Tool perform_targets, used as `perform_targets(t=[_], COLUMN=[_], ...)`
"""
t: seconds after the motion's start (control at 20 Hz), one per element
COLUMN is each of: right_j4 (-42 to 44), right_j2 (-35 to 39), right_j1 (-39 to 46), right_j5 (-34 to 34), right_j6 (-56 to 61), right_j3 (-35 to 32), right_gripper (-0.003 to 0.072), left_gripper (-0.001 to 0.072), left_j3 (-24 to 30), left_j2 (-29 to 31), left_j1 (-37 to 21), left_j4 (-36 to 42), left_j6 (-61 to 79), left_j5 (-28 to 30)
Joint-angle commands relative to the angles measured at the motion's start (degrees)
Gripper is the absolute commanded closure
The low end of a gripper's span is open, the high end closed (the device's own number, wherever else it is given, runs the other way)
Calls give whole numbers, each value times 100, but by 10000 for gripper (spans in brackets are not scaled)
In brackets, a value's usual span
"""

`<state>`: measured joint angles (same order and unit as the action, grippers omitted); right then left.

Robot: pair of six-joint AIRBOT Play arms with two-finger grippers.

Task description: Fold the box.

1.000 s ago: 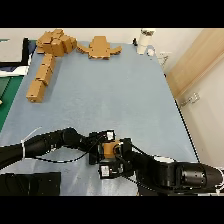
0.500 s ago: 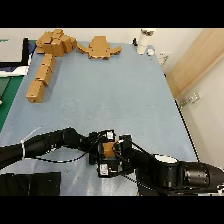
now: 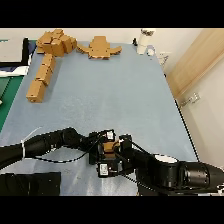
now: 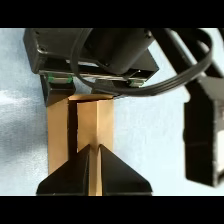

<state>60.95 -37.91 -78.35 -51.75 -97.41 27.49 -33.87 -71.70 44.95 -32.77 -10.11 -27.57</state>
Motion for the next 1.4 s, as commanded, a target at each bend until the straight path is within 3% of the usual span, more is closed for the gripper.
perform_targets(t=[0.0,0.75,0.8,0.85,1.1,1.2,1.3,1.35], right_j4=[238,839,833,828,839,1384,2081,2319], right_j2=[-24,-229,-223,-210,101,459,920,1180], right_j1=[2,4,4,7,13,13,13,13], right_j5=[-24,0,-4,-11,-240,-678,-898,-839], right_j6=[-11,17,61,105,684,1893,3641,4380], right_j3=[2,2,50,92,289,481,455,315], right_gripper=[605,572,383,254,249,288,559,647], left_gripper=[307,307,307,307,306,307,307,307], left_j3=[0,0,0,0,0,0,0,0], left_j2=[-2,-2,-2,-2,-2,-2,-2,-2], left_j1=[-2,-2,-2,-2,-2,-2,-4,-2], left_j4=[-4,-4,-4,-4,-4,-4,-4,-2], left_j6=[2,2,2,2,2,2,2,2], left_j5=[0,0,0,0,0,0,0,0])
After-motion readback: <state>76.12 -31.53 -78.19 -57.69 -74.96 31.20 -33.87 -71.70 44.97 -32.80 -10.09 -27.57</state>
